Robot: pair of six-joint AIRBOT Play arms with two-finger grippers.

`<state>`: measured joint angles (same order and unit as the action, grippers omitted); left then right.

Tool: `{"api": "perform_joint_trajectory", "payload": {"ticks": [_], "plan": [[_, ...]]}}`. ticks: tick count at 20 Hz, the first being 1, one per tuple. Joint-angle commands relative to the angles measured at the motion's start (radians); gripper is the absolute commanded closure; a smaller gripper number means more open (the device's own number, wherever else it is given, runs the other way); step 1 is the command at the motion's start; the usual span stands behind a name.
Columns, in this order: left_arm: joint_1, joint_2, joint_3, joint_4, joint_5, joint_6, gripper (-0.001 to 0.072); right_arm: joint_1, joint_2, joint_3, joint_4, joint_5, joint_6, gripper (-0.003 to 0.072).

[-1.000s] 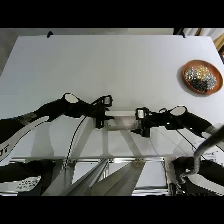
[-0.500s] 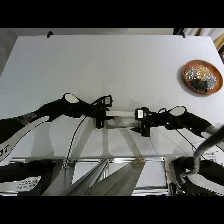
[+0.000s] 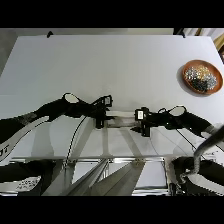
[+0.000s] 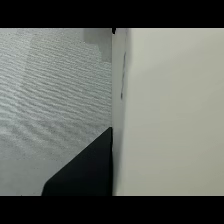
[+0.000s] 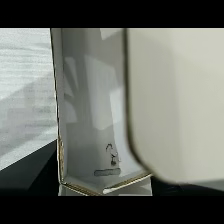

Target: Fold the box and place the chain.

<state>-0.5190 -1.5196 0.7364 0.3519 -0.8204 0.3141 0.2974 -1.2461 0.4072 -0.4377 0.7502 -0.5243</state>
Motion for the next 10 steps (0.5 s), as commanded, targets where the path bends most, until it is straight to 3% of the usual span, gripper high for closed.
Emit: {"api": "perform_joint_trajectory", "payload": {"ticks": [1,10], "plan": [[0.000,0.001,0.000,0.000,0.000,0.000,0.0699,0.001,-0.001,0.000,-0.003,0.000,0.000,0.0285],[0.000,0.001,0.000,0.000,0.000,0.000,0.0699,0.001,-0.001,0.000,-0.003,0.001,0.000,0.0280]]}}
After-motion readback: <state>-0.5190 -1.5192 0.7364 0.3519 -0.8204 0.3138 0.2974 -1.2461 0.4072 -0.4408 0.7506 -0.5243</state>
